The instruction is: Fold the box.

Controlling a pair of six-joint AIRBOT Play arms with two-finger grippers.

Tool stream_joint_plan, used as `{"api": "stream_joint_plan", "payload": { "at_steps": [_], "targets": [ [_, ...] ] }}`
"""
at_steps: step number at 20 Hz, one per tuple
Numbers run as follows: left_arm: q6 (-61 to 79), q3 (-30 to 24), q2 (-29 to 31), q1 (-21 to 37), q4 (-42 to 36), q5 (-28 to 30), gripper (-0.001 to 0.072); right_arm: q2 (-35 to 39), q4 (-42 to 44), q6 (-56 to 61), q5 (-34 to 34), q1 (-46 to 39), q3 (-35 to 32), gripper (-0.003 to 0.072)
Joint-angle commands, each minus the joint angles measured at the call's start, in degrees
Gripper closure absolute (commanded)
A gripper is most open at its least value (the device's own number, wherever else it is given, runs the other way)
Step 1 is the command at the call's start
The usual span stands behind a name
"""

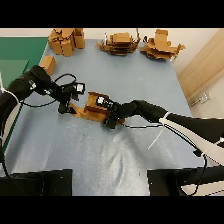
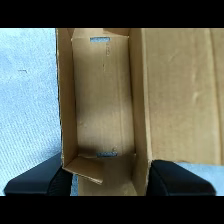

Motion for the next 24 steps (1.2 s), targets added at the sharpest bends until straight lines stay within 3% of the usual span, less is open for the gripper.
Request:
{"api": "stream_joint_plan", "payload": {
  "at_steps": [1, 2, 14, 15, 16, 17, 24],
  "targets": [
    [1.38, -0.83, -0.9, -2.05, 2.56, 0.72, 0.0211, -0.04, 0.0, 0.0, 0.02, 0.02, 0.04, 0.0106],
    [1.6, -0.94, -1.2, -2.05, 2.86, 0.7, 0.0258, -0.04, 0.02, 0.0, 0.02, 0.02, 0.04, 0.0106],
    [1.27, -0.94, -4.37, -5.07, 0.33, 4.74, 0.026, -0.04, -0.02, 0.02, 0.02, 0.02, 0.04, 0.0106],
    [1.11, -0.94, -4.37, -5.27, 0.42, 5.38, 0.0314, -0.04, -0.02, 0.02, 0.02, 0.0, 0.04, 0.0106],
    [1.16, -0.94, -4.37, -5.25, 0.52, 5.11, 0.0506, -0.04, -0.02, 0.02, 0.04, 0.0, 0.04, 0.0106],
    [1.14, -0.94, -4.37, -5.25, 0.81, 4.85, 0.0561, -0.04, -0.02, 0.0, 0.04, 0.0, 0.04, 0.0106],
    [1.16, -0.94, -4.37, -6.01, -0.13, 4.85, 0.0561, -0.04, -0.02, 0.02, 0.04, 0.02, 0.04, 0.0106]
  ]
}}
